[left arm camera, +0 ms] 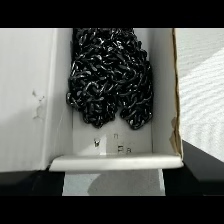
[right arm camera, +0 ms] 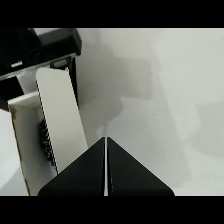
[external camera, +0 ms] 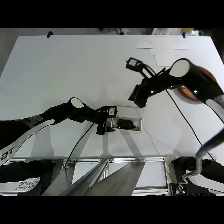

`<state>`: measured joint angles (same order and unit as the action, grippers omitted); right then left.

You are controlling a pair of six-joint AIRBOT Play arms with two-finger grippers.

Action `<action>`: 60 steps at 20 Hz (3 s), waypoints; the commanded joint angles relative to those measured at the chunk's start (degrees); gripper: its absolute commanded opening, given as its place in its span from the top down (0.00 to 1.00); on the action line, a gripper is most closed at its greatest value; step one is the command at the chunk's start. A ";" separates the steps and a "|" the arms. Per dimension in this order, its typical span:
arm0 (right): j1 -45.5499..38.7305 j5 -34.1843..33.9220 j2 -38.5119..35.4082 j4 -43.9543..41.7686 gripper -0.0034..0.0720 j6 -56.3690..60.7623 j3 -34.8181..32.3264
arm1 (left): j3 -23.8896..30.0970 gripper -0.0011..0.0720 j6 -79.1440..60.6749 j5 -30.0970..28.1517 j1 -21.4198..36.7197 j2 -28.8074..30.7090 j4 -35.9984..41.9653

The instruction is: Fold the box and place the chain.

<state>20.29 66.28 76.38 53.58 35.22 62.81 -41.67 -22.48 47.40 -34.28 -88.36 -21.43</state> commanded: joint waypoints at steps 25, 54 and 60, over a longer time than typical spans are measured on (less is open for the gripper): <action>12.92 -5.97 -10.38 6.58 0.63 -6.82 -12.85 | 0.02 0.49 -0.02 0.00 -0.02 -0.02 0.00; 16.26 -10.56 -12.33 13.75 0.75 -3.56 -18.14 | 0.02 0.49 -0.02 -0.02 -0.02 -0.02 0.00; 16.26 -11.96 -12.33 10.14 0.64 -3.56 -18.60 | 0.02 0.49 -0.02 0.00 -0.02 -0.02 0.00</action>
<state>36.51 55.02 64.05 66.37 31.68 44.40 -41.67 -22.48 47.40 -34.28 -88.36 -21.39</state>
